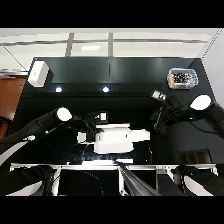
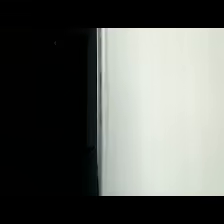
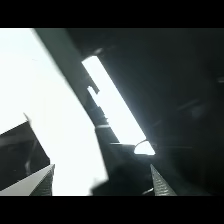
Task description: Fold the box and place the chain.
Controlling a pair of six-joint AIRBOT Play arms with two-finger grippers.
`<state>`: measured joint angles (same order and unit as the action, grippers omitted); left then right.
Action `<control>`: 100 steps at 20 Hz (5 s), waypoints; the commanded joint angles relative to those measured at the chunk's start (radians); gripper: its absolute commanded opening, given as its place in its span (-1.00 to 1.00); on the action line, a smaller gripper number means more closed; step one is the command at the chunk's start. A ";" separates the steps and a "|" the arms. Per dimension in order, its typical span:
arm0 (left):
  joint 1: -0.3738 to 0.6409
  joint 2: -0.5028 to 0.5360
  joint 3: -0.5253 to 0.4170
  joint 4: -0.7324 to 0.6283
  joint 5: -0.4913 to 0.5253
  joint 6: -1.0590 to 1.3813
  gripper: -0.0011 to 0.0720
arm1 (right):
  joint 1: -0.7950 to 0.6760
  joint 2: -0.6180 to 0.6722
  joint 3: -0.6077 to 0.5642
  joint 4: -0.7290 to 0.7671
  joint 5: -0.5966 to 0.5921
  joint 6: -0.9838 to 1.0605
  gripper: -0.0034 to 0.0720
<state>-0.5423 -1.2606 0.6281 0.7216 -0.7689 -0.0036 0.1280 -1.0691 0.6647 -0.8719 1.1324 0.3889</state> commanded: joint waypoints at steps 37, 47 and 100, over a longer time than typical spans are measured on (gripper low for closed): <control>-0.001 -0.024 0.000 0.026 0.002 0.003 -0.89 | 0.591 0.003 -0.149 0.036 -0.357 -0.104 0.97; -0.001 -0.024 0.000 0.026 0.001 0.003 -0.89 | 0.538 0.003 -0.121 -0.049 -0.320 -0.007 0.97; -0.001 -0.024 0.000 0.025 0.002 0.000 -0.89 | 0.457 -0.080 -0.074 0.187 -0.306 -0.284 0.97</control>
<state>-0.5423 -1.2842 0.6281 0.7467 -0.7677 0.0006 0.5903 -1.0954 0.5911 -0.7361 0.7944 0.1974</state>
